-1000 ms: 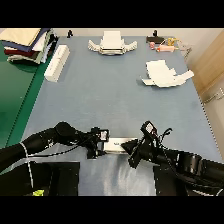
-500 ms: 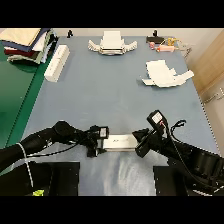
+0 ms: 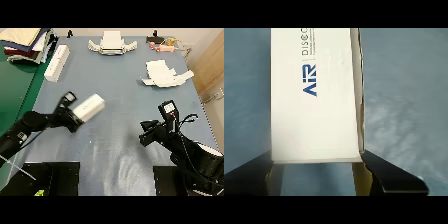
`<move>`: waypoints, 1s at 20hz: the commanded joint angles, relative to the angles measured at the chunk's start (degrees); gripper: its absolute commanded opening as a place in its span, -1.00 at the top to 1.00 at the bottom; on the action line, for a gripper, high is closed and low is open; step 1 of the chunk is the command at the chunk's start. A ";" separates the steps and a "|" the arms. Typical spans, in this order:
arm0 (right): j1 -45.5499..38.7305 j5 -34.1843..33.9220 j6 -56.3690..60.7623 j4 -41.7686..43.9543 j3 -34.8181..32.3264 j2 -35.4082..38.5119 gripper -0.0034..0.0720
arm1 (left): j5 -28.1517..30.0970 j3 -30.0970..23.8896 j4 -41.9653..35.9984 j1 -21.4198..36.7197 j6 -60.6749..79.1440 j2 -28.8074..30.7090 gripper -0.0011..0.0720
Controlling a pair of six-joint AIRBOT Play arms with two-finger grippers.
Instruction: Fold the box.
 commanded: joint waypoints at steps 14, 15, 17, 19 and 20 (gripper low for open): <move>-0.02 -5.86 5.05 -2.29 0.07 -0.09 0.79 | 3.13 31.23 -1.20 30.82 -5.14 -37.07 0.05; -0.02 -6.51 6.16 -2.95 0.09 -0.39 0.79 | 3.41 33.57 -1.20 29.20 -5.18 -39.63 0.05; -0.02 -7.76 8.57 -4.46 0.09 -1.68 0.79 | 4.70 37.94 -1.29 26.36 -5.49 -44.19 0.05; -0.02 -7.72 9.05 -4.31 0.09 -3.45 0.79 | 6.86 42.51 -1.29 24.22 -7.19 -48.46 0.05; -0.02 -7.69 9.81 -4.11 0.09 -4.44 0.79 | 7.48 44.94 -1.27 23.52 -8.26 -50.53 0.05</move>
